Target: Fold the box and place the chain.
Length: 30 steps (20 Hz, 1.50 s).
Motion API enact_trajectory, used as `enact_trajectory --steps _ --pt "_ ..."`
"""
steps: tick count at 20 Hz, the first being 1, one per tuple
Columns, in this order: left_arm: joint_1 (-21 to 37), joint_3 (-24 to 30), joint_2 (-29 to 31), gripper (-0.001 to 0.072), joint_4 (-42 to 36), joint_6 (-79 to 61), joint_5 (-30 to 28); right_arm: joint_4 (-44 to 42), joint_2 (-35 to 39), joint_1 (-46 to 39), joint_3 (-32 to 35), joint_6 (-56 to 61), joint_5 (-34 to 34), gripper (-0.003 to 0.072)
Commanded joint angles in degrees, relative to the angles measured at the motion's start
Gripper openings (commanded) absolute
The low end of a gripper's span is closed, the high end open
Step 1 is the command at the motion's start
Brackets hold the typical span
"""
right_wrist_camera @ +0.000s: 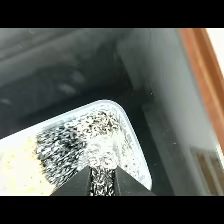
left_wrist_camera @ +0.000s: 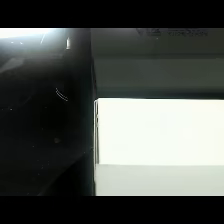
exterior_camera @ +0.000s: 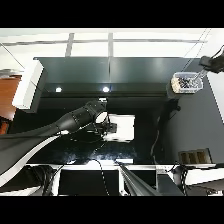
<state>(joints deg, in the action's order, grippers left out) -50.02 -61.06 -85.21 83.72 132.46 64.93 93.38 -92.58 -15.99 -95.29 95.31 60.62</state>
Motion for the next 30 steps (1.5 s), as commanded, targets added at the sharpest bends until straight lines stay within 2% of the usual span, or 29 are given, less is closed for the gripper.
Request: enact_trajectory --steps 1,3,9,15,18,22,30 --pt "0.0 0.0 0.0 0.0027 -0.2 0.0 -1.4 -7.1 8.3 0.0 -0.4 -4.1 2.2 0.0016" --pt "0.0 0.0 0.0 0.0027 -0.3 0.0 -3.2 -13.3 14.0 0.0 -0.4 -6.2 3.4 0.0016" --pt "0.0 0.0 0.0 0.0027 -0.5 -0.1 -2.7 -24.5 28.3 0.9 -0.4 -9.3 4.0 0.0016" --pt "0.0 0.0 0.0 0.0027 -0.4 -0.5 -2.8 -21.7 40.1 13.0 6.9 -11.6 7.1 0.0016" --pt "0.0 0.0 0.0 0.0027 -0.4 -0.5 -2.8 -16.9 44.5 19.1 10.1 -10.0 12.7 0.0016" --pt "0.0 0.0 0.0 0.0027 -0.5 -0.5 -2.7 -17.3 46.7 24.2 11.3 -9.8 20.5 0.0016" --pt "0.0 0.0 0.0 0.0027 -0.2 -0.5 -3.0 -24.6 46.9 35.1 11.7 -12.1 23.9 0.0016"
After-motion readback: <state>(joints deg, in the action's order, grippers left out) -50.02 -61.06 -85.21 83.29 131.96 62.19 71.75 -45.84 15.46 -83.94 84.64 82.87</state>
